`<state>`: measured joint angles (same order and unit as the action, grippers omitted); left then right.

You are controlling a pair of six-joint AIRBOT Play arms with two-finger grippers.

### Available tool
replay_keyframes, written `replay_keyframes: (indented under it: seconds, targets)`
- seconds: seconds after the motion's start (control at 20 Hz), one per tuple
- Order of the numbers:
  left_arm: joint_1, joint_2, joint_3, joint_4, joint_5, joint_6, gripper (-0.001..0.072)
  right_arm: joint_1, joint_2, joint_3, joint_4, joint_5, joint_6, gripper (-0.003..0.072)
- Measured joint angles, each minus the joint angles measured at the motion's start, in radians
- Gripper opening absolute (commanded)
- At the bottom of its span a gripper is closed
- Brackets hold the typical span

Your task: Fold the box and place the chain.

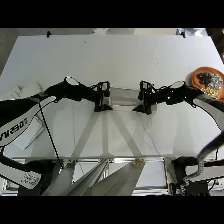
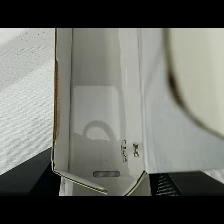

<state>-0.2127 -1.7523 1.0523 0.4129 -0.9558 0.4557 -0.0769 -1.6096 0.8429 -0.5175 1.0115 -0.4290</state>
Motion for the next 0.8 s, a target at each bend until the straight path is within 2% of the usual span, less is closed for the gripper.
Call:
replay_keyframes:
  seconds: [0.15,0.2,0.3,0.8]
  targets:
    - [-0.005,0.000,0.001,0.010,0.013,-0.016,0.0633,0.000,0.000,0.000,0.000,0.000,0.001,0.0398]
    - [-0.006,0.000,0.001,0.011,0.016,-0.020,0.0554,0.000,0.000,0.000,0.000,0.000,0.001,0.0398]
    - [-0.006,0.000,0.001,0.013,0.018,-0.023,0.0212,0.000,0.000,0.000,0.001,-0.002,0.002,0.0398]
    - [-0.007,0.000,0.001,0.014,0.024,-0.029,0.0215,0.000,0.000,0.000,0.001,-0.002,0.001,0.0398]
